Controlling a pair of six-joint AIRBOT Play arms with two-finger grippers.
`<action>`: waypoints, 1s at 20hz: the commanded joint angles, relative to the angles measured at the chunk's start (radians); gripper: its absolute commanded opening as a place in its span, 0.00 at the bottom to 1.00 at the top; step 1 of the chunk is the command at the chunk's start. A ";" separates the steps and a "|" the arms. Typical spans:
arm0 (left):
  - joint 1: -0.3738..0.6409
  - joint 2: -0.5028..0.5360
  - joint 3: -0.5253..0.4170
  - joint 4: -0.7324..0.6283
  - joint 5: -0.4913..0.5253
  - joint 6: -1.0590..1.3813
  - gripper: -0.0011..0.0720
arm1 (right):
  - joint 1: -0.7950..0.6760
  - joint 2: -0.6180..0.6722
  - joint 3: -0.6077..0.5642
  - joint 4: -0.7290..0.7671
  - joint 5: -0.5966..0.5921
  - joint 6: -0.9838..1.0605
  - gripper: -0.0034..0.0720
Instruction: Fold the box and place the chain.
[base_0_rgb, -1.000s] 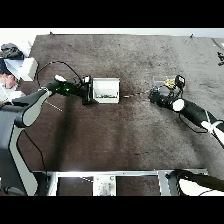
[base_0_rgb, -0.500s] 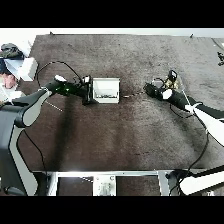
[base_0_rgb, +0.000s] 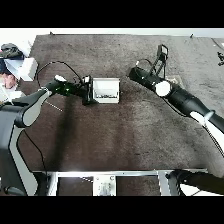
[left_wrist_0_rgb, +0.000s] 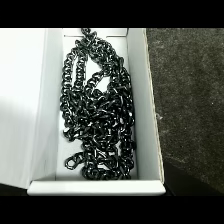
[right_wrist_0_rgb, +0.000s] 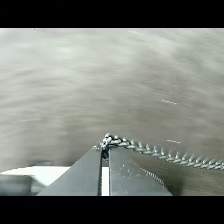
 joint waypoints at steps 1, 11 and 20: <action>0.000 0.000 0.000 0.000 0.000 0.000 0.55 | 0.129 0.099 0.003 0.009 -0.036 -0.019 0.03; 0.000 0.000 0.000 0.000 0.000 0.000 0.55 | 0.254 0.016 0.010 0.021 -0.113 0.011 0.03; 0.000 0.000 0.000 0.000 0.000 0.000 0.55 | 0.095 -0.122 0.005 -0.079 0.094 0.011 0.48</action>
